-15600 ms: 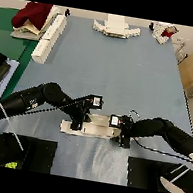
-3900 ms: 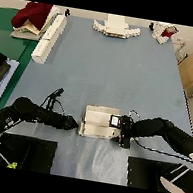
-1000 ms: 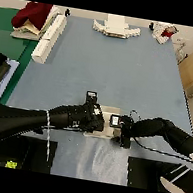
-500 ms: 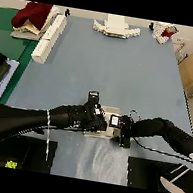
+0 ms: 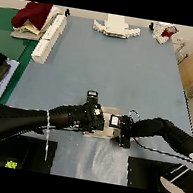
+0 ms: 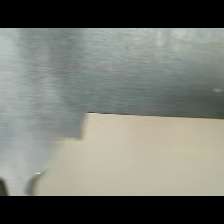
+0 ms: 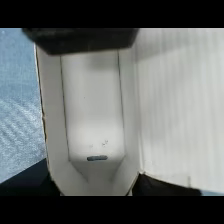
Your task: Fold the box.
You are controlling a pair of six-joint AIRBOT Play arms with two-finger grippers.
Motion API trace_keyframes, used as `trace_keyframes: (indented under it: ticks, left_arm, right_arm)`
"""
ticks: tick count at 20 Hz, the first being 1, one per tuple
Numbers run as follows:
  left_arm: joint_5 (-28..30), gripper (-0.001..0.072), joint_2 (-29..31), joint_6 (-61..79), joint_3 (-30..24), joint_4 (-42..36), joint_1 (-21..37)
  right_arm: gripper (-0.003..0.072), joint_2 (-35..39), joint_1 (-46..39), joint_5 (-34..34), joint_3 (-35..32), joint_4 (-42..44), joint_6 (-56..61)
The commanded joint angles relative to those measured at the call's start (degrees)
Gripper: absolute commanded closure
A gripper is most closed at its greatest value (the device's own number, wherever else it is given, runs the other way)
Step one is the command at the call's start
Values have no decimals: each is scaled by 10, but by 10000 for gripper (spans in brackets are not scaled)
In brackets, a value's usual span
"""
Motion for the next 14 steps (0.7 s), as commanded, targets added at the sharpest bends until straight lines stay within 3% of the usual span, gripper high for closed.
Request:
trace_keyframes:
  ticks: [1, 6, 8, 9, 14]
  left_arm:
    - [9, 695, 0, 4, 0, 7, 0]
    - [9, 689, 0, 4, 0, 7, 0]
    - [9, 235, 0, 1, 0, 7, 0]
    - [10, 200, 0, 1, 0, 7, 0]
    - [-8, 200, 16, 17, 10, 0, 0]
  right_arm:
    - [157, 0, 0, 0, 0, 0, 0]
    - [157, 0, 0, 0, 0, 0, 0]
    - [157, 0, 0, 0, 0, 0, 0]
    - [157, 0, 0, 0, 0, 0, 0]
    - [157, 0, 0, 0, 0, 0, 0]
